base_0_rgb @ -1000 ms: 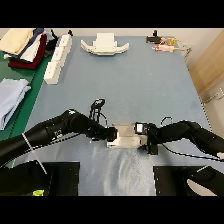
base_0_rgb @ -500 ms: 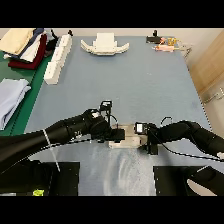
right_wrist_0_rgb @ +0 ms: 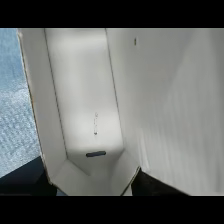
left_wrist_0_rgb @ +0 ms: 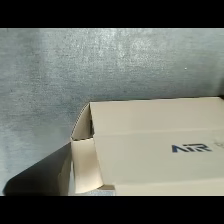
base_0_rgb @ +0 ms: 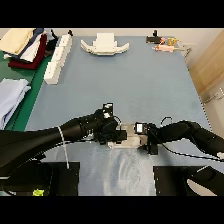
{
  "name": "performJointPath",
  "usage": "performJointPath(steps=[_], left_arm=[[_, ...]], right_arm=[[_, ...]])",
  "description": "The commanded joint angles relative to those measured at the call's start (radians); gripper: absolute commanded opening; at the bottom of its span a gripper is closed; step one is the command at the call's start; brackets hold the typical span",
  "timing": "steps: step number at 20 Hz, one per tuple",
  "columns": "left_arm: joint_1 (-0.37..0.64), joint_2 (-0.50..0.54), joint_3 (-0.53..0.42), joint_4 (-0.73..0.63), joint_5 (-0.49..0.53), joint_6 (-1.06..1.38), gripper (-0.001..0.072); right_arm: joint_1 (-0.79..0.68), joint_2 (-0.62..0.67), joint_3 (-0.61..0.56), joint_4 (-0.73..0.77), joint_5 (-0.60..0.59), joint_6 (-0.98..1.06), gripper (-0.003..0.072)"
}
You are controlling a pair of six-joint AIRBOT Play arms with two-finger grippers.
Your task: Fold the box.
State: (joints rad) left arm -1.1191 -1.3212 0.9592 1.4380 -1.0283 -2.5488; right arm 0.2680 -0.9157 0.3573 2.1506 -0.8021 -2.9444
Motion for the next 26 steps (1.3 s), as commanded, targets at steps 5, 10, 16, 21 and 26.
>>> performJointPath(steps=[5, 10, 16, 21, 26], left_arm=[[-0.025, -0.072, 0.095, 0.042, -0.084, -0.033, 0.0372], [-0.028, -0.072, 0.146, -0.004, -0.091, -0.032, 0.0374], [-0.028, -0.097, 0.147, 0.002, -0.134, -0.031, 0.0373], [-0.028, -0.127, 0.147, 0.015, -0.158, -0.032, 0.0343], [-0.028, -0.158, 0.147, 0.021, -0.157, -0.032, 0.0341]], right_arm=[[0.0, 0.001, 0.001, 0.0, 0.0, 0.0, 0.0504], [0.0, 0.001, 0.001, 0.0, 0.0, 0.0, 0.0504], [0.0, 0.001, 0.001, 0.0, 0.0, 0.0, 0.0504], [0.0, 0.001, 0.001, 0.0, 0.0, 0.0, 0.0504], [0.0, 0.001, 0.001, 0.0, 0.0, 0.0, 0.0504]])
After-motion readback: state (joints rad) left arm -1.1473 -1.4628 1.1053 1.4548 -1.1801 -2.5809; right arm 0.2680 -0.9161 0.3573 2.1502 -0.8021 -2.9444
